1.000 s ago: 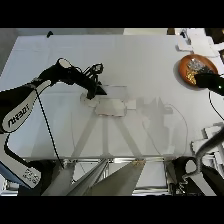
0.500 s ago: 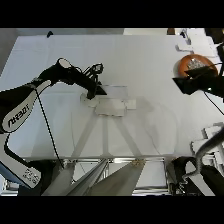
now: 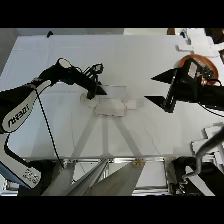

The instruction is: Fold the box and place the chain.

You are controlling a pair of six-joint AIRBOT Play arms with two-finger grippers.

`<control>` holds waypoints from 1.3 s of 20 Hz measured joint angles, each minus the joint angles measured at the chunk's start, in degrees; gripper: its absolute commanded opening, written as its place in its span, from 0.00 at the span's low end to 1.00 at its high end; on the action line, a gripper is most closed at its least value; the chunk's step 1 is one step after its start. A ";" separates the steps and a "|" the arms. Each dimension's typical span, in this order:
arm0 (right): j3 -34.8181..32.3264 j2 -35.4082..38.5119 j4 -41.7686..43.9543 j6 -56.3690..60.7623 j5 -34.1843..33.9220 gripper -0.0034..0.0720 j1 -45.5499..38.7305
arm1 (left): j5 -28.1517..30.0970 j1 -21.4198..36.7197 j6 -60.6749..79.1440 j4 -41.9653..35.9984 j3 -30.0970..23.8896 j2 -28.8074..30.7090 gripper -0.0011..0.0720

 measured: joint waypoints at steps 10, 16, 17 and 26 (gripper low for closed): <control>-1.25 0.09 1.22 -1.33 0.37 0.95 3.82 | 0.02 0.00 0.02 0.00 0.00 0.00 0.03; -7.10 -4.63 1.18 -2.08 -1.81 0.95 7.76 | 0.00 0.00 0.00 0.00 0.00 0.00 0.03; -7.91 -6.62 1.09 -3.23 -2.56 0.95 8.15 | 0.02 0.00 0.00 0.00 0.00 0.00 0.03; -9.84 -22.12 6.21 -17.07 -12.63 0.95 9.44 | 0.02 0.00 0.00 0.00 0.00 0.00 0.03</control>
